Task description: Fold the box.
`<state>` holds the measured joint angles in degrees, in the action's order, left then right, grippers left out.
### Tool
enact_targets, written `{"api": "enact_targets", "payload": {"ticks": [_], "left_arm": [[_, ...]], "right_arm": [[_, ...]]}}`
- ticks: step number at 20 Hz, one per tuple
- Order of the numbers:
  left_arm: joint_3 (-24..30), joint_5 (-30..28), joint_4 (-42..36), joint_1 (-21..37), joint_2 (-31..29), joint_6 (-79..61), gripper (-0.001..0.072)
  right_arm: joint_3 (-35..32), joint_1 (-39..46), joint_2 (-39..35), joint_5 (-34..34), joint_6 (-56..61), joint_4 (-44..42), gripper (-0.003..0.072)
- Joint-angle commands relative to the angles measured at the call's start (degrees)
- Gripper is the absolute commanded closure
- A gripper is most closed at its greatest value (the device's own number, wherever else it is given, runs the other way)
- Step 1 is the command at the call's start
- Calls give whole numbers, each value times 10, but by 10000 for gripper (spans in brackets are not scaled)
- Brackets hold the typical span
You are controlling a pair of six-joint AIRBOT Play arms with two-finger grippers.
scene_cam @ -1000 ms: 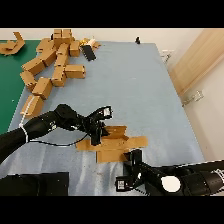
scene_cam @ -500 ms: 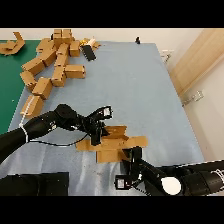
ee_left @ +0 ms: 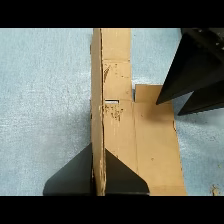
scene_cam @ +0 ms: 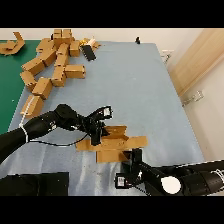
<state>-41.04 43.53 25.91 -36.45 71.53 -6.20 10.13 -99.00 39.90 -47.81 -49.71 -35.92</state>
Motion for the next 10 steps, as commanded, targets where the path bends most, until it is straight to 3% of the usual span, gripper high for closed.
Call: {"api": "enact_targets", "payload": {"ticks": [1,10], "left_arm": [[0,0,0,0,0,0,697],[0,0,0,0,0,0,697]], "right_arm": [[0,-1,0,13,2,-40,171],[-1,1,26,8,2,-19,171]]}}
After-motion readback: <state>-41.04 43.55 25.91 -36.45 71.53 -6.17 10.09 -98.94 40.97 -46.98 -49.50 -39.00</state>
